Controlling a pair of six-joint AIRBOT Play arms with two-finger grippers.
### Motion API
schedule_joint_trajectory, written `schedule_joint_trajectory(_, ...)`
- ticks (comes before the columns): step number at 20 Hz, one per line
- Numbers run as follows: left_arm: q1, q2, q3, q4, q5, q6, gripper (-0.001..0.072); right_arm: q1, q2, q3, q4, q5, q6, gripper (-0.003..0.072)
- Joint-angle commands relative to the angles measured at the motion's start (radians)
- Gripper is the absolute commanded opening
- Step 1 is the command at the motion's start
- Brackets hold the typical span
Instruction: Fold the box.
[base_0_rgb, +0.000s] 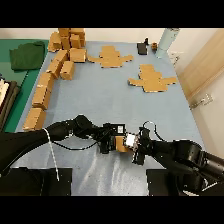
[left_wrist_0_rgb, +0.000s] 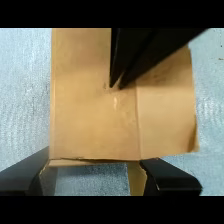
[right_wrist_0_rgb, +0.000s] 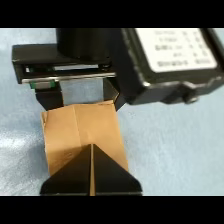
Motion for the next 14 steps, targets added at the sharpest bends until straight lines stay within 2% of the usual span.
schedule_joint_trajectory(1, 0.000, 0.000, 0.000, 0.000, 0.001, 0.000, 0.0473, 0.014, -0.012, -0.003, -0.003, -0.021, 0.000, 0.0362)
schedule_joint_trajectory(2, 0.000, 0.000, 0.000, 0.000, 0.001, 0.000, 0.0473, 0.013, -0.021, -0.007, -0.005, -0.026, 0.000, 0.0465)
schedule_joint_trajectory(6, 0.000, 0.000, 0.000, 0.000, 0.001, 0.000, 0.0473, 0.014, -0.043, -0.006, -0.008, -0.030, -0.005, 0.0465)
schedule_joint_trajectory(7, 0.000, 0.000, 0.000, 0.000, 0.001, 0.000, 0.0473, 0.014, -0.043, -0.006, -0.008, -0.030, -0.023, 0.0499)
schedule_joint_trajectory(8, 0.000, 0.000, 0.001, 0.000, 0.000, 0.000, 0.0473, 0.014, -0.043, -0.006, -0.017, -0.030, -0.034, 0.0581)
schedule_joint_trajectory(9, 0.000, 0.000, 0.000, 0.000, 0.001, 0.000, 0.0473, 0.014, -0.043, -0.006, -0.035, -0.030, -0.042, 0.0601)
schedule_joint_trajectory(14, 0.000, 0.000, 0.000, 0.000, 0.001, 0.000, 0.0473, 0.040, -0.041, -0.006, -0.108, -0.019, -0.035, 0.0601)
